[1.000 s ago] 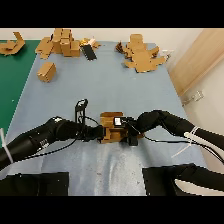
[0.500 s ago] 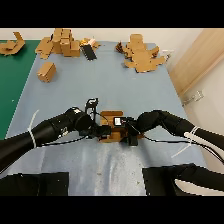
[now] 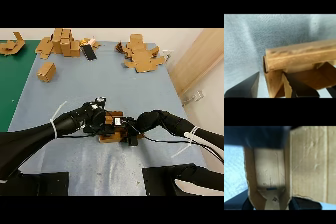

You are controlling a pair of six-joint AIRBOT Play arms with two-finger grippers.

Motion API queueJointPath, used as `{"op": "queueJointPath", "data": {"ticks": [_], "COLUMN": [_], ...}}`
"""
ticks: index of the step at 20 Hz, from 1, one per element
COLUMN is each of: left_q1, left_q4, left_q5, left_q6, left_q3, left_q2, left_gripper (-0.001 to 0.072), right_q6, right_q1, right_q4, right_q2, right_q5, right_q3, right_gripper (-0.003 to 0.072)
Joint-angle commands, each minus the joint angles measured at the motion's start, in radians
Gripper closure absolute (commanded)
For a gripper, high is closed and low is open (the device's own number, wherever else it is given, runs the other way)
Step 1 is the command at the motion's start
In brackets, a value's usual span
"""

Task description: Fold the box.

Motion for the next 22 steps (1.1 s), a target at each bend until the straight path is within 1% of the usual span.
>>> {"op": "queueJointPath", "data": {"ticks": [1, 4, 8, 16, 17, 18, 19, 20, 21, 22], "left_q1": [-0.008, -0.008, -0.008, -0.008, -0.008, -0.008, -0.008, -0.008, -0.008, -0.008], "left_q4": [0.021, 0.023, 0.002, -0.011, -0.012, -0.016, -0.023, -0.028, -0.031, -0.031], "left_q5": [-0.065, -0.088, -0.061, -0.051, -0.053, -0.053, -0.051, -0.049, -0.050, -0.050], "left_q6": [-0.024, -0.024, -0.024, -0.064, -0.074, -0.077, -0.077, -0.077, -0.077, -0.077], "left_q3": [0.061, 0.092, 0.092, 0.092, 0.092, 0.092, 0.092, 0.092, 0.092, 0.092], "left_q2": [-0.055, -0.081, -0.087, -0.105, -0.106, -0.106, -0.106, -0.106, -0.106, -0.106], "left_gripper": [0.0242, 0.0241, 0.0241, 0.0244, 0.0335, 0.0569, 0.0659, 0.0660, 0.0695, 0.0696], "right_q6": [0.000, 0.000, 0.000, 0.000, 0.000, 0.000, 0.000, 0.000, 0.000, 0.000], "right_q1": [0.001, 0.001, 0.001, 0.001, 0.001, 0.001, 0.001, 0.001, 0.001, 0.001], "right_q4": [0.000, 0.000, 0.000, 0.000, 0.000, 0.000, 0.000, 0.000, 0.000, 0.000], "right_q2": [0.000, 0.000, 0.000, 0.000, 0.000, 0.000, 0.000, 0.000, 0.000, 0.000], "right_q5": [-0.001, -0.002, -0.002, -0.002, -0.002, -0.002, -0.002, -0.002, -0.002, -0.002], "right_q3": [0.000, 0.000, 0.000, 0.000, 0.000, 0.000, 0.000, 0.000, 0.000, 0.000], "right_gripper": [0.0169, 0.0168, 0.0168, 0.0168, 0.0168, 0.0168, 0.0168, 0.0168, 0.0168, 0.0168]}}
